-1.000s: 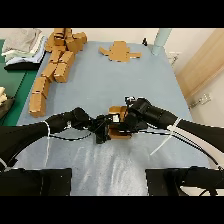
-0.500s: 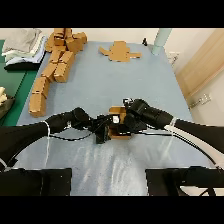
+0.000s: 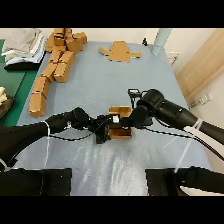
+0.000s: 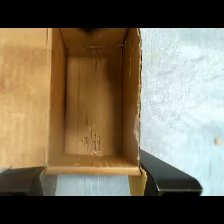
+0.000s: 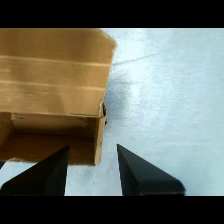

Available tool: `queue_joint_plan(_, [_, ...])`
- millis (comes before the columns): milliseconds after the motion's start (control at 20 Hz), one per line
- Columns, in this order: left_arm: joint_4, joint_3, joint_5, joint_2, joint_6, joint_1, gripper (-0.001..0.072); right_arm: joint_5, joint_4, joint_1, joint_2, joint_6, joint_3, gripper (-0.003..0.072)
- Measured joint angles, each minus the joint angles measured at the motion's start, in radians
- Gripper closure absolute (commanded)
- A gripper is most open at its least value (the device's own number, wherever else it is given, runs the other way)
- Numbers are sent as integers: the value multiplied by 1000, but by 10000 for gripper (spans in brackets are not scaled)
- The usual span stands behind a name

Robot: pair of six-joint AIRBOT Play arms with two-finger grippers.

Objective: Fold the box.

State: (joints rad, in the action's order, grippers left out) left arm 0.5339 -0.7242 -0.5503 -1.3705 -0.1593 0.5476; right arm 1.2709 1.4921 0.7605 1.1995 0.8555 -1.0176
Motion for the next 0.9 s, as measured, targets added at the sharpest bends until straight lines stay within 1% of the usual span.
queue_joint_plan(100, [-11,-1,-5,0,0,0,195,32,-8,-3,-27,-3,-13,231])
queue_joint_plan(150, [12,1,0,-2,2,2,196,38,-8,-13,-40,-8,-19,254])
queue_joint_plan(250, [8,0,3,-2,3,-1,196,91,-8,-32,-53,-10,-23,256])
queue_joint_plan(400, [7,0,2,-1,2,-1,196,163,-70,-75,-65,-10,-26,420])
queue_joint_plan(450, [6,0,2,-2,2,-1,196,180,-93,-88,-68,-10,-27,508])
queue_joint_plan(500, [6,0,2,-2,2,-1,196,194,-117,-106,-69,-8,-27,612])
queue_joint_plan(550, [6,0,2,-2,1,-1,196,203,-142,-129,-69,-2,-27,678])
queue_joint_plan(650, [6,0,1,-2,0,-1,196,193,-157,-185,-71,16,-27,681])
queue_joint_plan(750, [5,0,1,-2,0,-1,195,134,-105,-275,-66,71,-27,681])
queue_joint_plan(800, [5,0,0,-2,0,-1,196,103,-44,-333,-56,114,-27,682])
queue_joint_plan(900, [5,0,0,-2,0,-1,196,39,139,-453,-20,235,-27,681])
